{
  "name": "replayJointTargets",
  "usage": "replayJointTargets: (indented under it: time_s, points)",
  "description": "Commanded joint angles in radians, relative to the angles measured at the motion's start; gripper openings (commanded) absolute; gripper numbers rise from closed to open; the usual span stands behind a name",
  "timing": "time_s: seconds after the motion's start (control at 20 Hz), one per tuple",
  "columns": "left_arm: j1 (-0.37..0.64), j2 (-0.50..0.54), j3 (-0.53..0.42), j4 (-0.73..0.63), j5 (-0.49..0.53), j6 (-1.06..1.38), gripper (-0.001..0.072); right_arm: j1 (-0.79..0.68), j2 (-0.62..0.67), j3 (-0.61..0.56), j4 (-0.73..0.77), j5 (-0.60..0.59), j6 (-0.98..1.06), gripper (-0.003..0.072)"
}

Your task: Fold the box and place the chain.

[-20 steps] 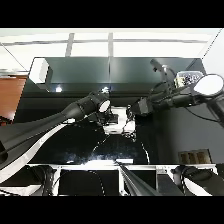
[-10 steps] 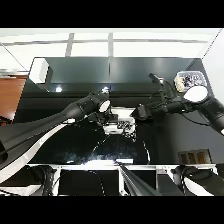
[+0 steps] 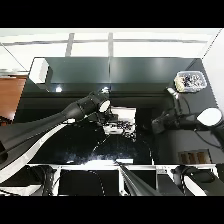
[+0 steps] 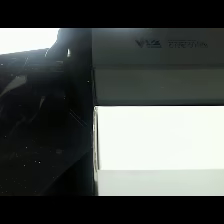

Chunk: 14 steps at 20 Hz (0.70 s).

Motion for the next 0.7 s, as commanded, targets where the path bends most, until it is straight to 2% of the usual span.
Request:
replayJointTargets:
  time_s: [0.0,0.1,0.25,0.65]
  points:
    - [0.000,0.000,0.000,0.000,0.001,0.000,0.0028,0.093,0.029,-0.146,-0.071,-0.247,-0.084,0.0720]
    - [0.000,0.000,0.000,0.001,0.001,0.000,0.0028,0.168,0.029,-0.154,-0.148,-0.273,-0.163,0.0720]
    - [0.000,0.000,0.000,0.000,0.001,0.000,0.0028,0.241,0.026,-0.154,-0.150,-0.294,-0.325,0.0720]
    - [0.000,0.000,0.000,0.001,0.001,0.000,0.0028,0.262,-0.107,-0.153,0.151,-0.313,-0.777,0.0720]
